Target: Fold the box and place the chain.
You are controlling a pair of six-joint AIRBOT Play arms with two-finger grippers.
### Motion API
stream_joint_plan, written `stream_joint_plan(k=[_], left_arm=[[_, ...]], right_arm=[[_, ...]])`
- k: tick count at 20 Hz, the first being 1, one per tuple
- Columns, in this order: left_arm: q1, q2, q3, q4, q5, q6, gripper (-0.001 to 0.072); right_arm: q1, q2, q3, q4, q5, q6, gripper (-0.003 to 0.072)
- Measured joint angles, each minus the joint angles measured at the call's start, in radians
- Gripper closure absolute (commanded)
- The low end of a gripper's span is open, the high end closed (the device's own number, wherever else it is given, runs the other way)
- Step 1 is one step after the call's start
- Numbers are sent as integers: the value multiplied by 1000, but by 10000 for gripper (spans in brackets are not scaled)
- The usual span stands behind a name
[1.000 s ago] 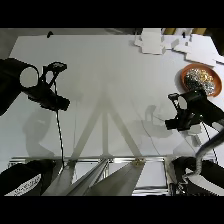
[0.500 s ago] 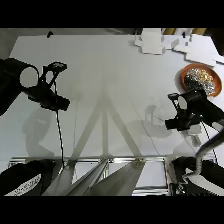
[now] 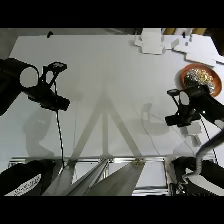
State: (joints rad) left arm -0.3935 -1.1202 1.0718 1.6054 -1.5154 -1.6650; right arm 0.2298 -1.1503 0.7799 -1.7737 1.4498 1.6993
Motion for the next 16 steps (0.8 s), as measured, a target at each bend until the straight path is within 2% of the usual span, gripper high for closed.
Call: stream_joint_plan(k=[4,5,6,7,12,15,16], left_arm=[[0,0,0,0,0,0,648],[0,0,0,0,0,0,648],[0,0,0,0,0,0,648],[0,0,0,0,0,0,648],[0,0,0,0,0,0,648],[0,0,0,0,0,0,648],[0,0,0,0,0,0,648]], right_arm=[[-77,11,89,-265,18,-58,658],[-124,12,98,-324,1,-68,440],[-190,13,105,-364,-23,-84,187],[-259,12,110,-387,-51,-105,137],[-634,-44,121,-404,-192,-232,137],[-786,-117,123,-386,-266,-289,142],[-821,-144,123,-383,-293,-306,177]])
